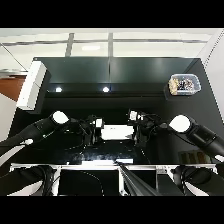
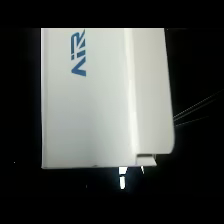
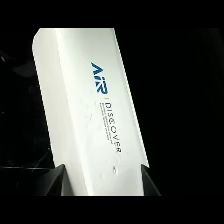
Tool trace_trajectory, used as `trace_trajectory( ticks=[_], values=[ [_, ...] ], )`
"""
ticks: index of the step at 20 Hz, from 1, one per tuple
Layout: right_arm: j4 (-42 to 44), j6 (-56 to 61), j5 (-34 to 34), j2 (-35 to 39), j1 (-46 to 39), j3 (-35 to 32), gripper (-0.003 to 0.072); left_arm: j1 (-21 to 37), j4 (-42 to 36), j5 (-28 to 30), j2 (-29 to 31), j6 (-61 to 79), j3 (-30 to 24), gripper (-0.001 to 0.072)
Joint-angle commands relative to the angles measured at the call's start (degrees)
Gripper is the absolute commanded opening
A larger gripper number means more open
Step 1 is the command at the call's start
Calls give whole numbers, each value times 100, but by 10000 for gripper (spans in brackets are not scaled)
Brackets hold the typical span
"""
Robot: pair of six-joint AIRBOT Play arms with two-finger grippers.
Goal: Fold the box and place the chain.
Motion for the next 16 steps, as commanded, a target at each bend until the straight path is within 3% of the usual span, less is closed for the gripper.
trace_trajectory(
  ticks=[1, 16],
  values=[
    [-20, 205, -17, -4, 7, 33, 313, 0, 2, 0, -4, 7, 0, 395],
    [-173, 264, -129, -199, 264, 94, 308, 0, 2, 0, -4, 7, 0, 395]
  ],
)
